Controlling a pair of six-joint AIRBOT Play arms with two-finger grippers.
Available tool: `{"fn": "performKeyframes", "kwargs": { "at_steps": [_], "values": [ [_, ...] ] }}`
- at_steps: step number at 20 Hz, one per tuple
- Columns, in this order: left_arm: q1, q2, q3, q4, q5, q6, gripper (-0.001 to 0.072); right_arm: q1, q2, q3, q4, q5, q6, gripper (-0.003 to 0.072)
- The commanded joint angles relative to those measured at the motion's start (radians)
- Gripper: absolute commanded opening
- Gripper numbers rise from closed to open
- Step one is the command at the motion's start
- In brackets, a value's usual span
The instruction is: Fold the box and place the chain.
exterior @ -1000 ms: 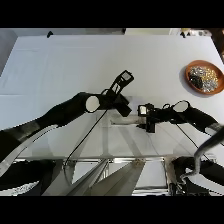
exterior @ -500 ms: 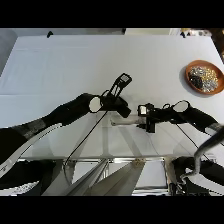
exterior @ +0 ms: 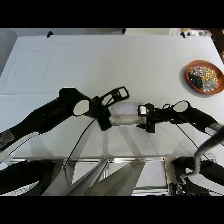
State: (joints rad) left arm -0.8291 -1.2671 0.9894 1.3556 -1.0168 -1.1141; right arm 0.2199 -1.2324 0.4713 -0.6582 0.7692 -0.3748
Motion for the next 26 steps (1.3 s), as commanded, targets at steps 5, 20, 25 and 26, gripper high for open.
{"fn": "performKeyframes", "kwargs": {
  "at_steps": [5, 20, 25, 26],
  "values": [
    [0.072, -0.085, -0.038, 0.033, -0.074, 0.18, 0.0012, 0.0, 0.0, 0.0, 0.0, 0.0, 0.0, 0.032],
    [0.146, 0.022, -0.116, -0.146, 0.16, 0.754, 0.0289, 0.0, 0.0, 0.0, 0.0, 0.001, 0.0, 0.032],
    [0.185, 0.005, -0.117, -0.152, 0.142, 0.803, 0.0294, 0.0, 0.0, 0.0, 0.0, 0.001, 0.0, 0.032],
    [0.185, 0.001, -0.117, -0.154, 0.141, 0.804, 0.0294, 0.0, 0.0, 0.0, 0.0, 0.0, 0.0, 0.032]
  ]
}}
